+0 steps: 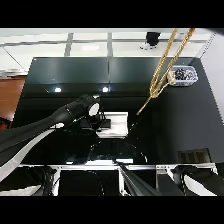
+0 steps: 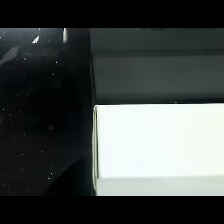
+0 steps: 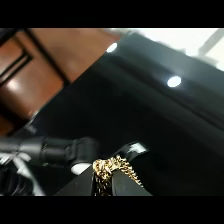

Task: Fold the box and place the chain.

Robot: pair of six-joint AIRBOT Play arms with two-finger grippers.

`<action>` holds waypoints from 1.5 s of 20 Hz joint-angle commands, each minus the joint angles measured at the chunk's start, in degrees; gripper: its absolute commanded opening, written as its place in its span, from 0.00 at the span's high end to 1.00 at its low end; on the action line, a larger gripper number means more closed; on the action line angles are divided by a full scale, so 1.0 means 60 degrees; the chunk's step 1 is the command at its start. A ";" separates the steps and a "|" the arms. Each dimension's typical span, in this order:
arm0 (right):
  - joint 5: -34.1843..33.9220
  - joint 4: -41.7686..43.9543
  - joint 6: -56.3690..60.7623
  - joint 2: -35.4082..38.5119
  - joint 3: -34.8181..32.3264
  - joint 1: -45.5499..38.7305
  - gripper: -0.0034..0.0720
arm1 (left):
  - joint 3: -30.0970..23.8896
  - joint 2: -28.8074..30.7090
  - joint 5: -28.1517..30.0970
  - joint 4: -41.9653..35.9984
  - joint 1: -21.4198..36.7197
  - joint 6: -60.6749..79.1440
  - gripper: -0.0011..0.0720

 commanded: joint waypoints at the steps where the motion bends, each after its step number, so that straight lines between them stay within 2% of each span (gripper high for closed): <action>1: 0.0215 0.0055 -0.0076 0.0000 -0.0091 0.0707 0.93 | 0.0000 0.0000 -0.0007 0.0000 0.0004 0.0004 0.94; 4: 0.0080 0.0138 -0.0073 -0.0015 -0.0827 0.1228 0.93 | 0.0000 0.0000 -0.0007 0.0000 0.0004 0.0004 0.94; 8: -0.1049 0.0127 -0.0076 -0.0051 -0.1851 0.1960 0.93 | 0.0000 0.0000 -0.0007 0.0000 0.0004 0.0004 0.94; 10: -0.1373 0.0124 -0.0076 -0.0117 -0.1887 0.2069 0.93 | 0.0000 0.0000 -0.0007 0.0000 0.0004 0.0004 0.94; 15: -0.1268 0.0149 -0.0066 -0.0160 -0.1949 0.2076 0.93 | 0.0000 0.0000 -0.0004 0.0000 0.0004 0.0004 0.94; 18: -0.1443 0.1031 -0.0186 -0.0160 -0.1949 0.2076 0.93 | 0.0000 0.0000 -0.0007 0.0000 0.0004 0.0004 0.94; 21: -0.1424 0.1049 -0.0284 -0.0160 -0.2124 0.2076 0.93 | 0.0000 0.0000 -0.0004 0.0000 0.0004 0.0004 0.94; 24: -0.1300 0.0980 -0.0284 -0.0160 -0.3286 0.2189 0.93 | 0.0000 0.0000 -0.0004 0.0000 0.0004 0.0004 0.94; 30: -0.1789 0.0667 -0.0299 -0.0160 -0.6586 0.2255 0.93 | 0.0000 0.0000 -0.0007 0.0000 0.0004 0.0004 0.94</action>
